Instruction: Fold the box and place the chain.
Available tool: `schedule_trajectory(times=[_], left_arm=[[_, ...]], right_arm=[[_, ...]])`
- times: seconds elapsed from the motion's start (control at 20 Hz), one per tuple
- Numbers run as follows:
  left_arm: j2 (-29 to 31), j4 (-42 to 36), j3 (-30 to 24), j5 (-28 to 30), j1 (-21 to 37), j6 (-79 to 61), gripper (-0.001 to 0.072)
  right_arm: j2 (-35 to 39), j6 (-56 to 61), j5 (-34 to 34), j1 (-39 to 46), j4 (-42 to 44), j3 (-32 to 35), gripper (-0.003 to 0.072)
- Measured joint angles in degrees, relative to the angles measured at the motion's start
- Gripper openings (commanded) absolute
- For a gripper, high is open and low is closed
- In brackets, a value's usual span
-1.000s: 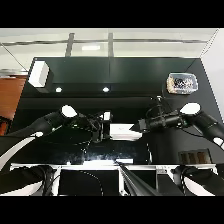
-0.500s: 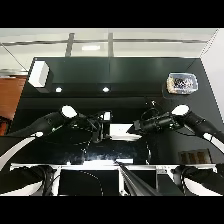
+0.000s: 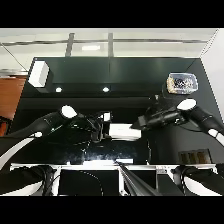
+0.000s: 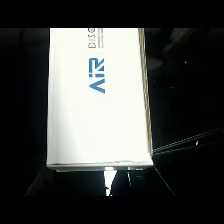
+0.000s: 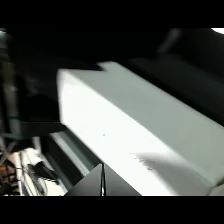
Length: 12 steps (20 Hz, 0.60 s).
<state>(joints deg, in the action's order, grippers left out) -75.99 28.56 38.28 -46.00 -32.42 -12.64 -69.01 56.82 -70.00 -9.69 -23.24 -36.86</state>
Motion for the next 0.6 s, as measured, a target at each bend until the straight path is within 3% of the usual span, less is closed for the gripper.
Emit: schedule_trajectory(times=[0.05, 0.3, 0.45, 0.6], left_arm=[[0.7, 1.0, 0.0, 0.1, 0.1, 0.7, 0.0708], [6.8, 9.9, 0.0, -0.6, 2.3, 12.3, 0.0708], [10.3, 15.3, 0.3, -5.2, 4.9, 22.6, 0.0708], [11.0, 14.4, 2.3, -9.1, 4.0, 28.2, 0.0707]], right_arm=[[1.2, 0.0, -1.6, 2.2, -0.5, -1.2, 0.001], [7.8, -0.3, -4.9, 15.5, -1.2, -7.5, 0.001], [9.7, -0.3, -5.5, 22.0, -1.4, -9.2, 0.001], [10.5, -0.3, -5.4, 25.2, -1.5, -9.8, 0.001]])
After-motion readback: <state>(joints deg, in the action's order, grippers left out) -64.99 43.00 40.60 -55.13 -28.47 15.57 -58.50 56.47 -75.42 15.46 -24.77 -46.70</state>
